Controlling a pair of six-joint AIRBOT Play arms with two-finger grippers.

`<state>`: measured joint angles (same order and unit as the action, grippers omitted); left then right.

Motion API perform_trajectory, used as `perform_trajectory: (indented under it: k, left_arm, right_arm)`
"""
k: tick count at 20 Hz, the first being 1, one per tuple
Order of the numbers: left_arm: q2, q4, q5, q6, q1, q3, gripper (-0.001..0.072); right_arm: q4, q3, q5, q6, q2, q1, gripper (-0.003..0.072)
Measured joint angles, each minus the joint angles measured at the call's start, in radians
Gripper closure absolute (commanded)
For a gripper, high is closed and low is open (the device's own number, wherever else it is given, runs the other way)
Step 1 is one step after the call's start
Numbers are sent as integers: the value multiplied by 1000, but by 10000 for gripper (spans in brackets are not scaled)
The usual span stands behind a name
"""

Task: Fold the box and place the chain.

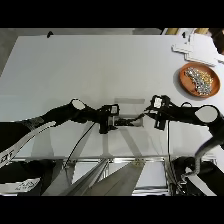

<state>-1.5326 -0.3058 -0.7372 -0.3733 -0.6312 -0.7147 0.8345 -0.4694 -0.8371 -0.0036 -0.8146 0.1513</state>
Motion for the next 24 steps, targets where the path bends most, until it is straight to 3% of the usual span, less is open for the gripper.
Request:
perform_trajectory:
  k: [3, 8, 21, 24]
  left_arm:
    - [0, 0, 0, 0, 0, 0, 503]
    - [0, 0, 0, 0, 0, 0, 503]
    - [0, 0, 0, 0, 0, 0, 503]
    - [0, 0, 0, 1, 0, 0, 503]
  right_arm:
    - [43, 0, -35, -98, -43, -74, 484]
    - [50, 0, -52, -226, -144, -78, 485]
    - [-158, 0, -35, -417, -273, -64, 515]
    - [-173, 0, -32, -422, -278, -64, 668]
